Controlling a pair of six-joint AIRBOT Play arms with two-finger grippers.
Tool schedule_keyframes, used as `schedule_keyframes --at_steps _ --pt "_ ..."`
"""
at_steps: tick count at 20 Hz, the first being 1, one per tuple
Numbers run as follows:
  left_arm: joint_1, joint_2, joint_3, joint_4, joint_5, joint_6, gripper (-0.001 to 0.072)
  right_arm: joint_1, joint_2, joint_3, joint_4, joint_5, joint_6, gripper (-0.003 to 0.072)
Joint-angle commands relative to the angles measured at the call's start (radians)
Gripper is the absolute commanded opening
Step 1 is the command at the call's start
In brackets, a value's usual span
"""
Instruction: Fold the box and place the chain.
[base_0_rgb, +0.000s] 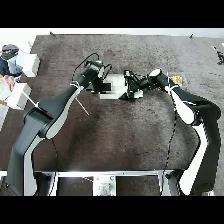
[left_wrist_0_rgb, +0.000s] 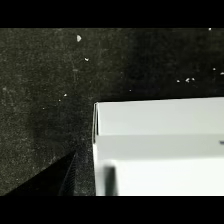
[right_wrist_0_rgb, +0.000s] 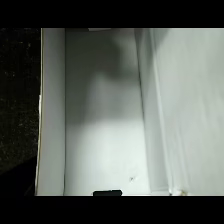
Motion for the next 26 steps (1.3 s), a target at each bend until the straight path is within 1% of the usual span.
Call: schedule_keyframes --at_steps 1,5,6,7,8,11,12,13,19,20,21,26 --pt "-0.01 -0.005 0.003 0.029 -0.014 -0.038 0.0234 0.001 -0.001 0.0 0.0 0.0 0.0 0.0465" --pt "-0.011 -0.006 0.003 0.051 -0.006 -0.056 0.0232 0.001 -0.001 0.0 0.0 0.0 0.0 0.0465" --pt "-0.011 -0.007 0.003 0.055 -0.003 -0.068 0.0166 0.001 -0.001 0.0 0.0 0.0 0.0 0.0465" --pt "-0.011 -0.008 0.003 0.057 -0.001 -0.072 0.0125 0.001 -0.001 0.0 0.0 0.0 0.0 0.0465" --pt "-0.011 -0.01 0.003 0.057 0.005 -0.071 0.0114 0.001 -0.001 0.0 0.0 0.0 0.0 0.0465" --pt "-0.011 -0.01 0.003 0.056 0.002 -0.072 0.0112 0.001 -0.001 0.0 0.0 0.0 0.0 0.0465" --pt "-0.011 -0.01 0.003 0.056 0.002 -0.072 0.0053 0.001 -0.001 0.0 0.0 0.0 0.0 0.0465" --pt "-0.011 -0.01 0.003 0.056 0.002 -0.071 0.0013 0.001 -0.001 0.0 0.0 0.0 0.0 0.0465" --pt "-0.011 -0.01 0.003 0.054 -0.004 -0.073 0.0016 0.001 -0.001 0.0 0.0 0.0 0.0 0.0465" --pt "-0.011 -0.01 0.003 0.053 0.011 -0.047 0.022 0.001 -0.001 0.0 0.0 0.0 0.0 0.0465" --pt "-0.011 -0.009 0.003 0.048 0.022 -0.034 0.0313 0.001 -0.001 0.0 0.0 0.0 0.0 0.0465" --pt "-0.011 -0.001 0.003 0.025 0.032 -0.034 0.0315 0.001 -0.001 0.0 0.0 0.0 0.0 0.0465"
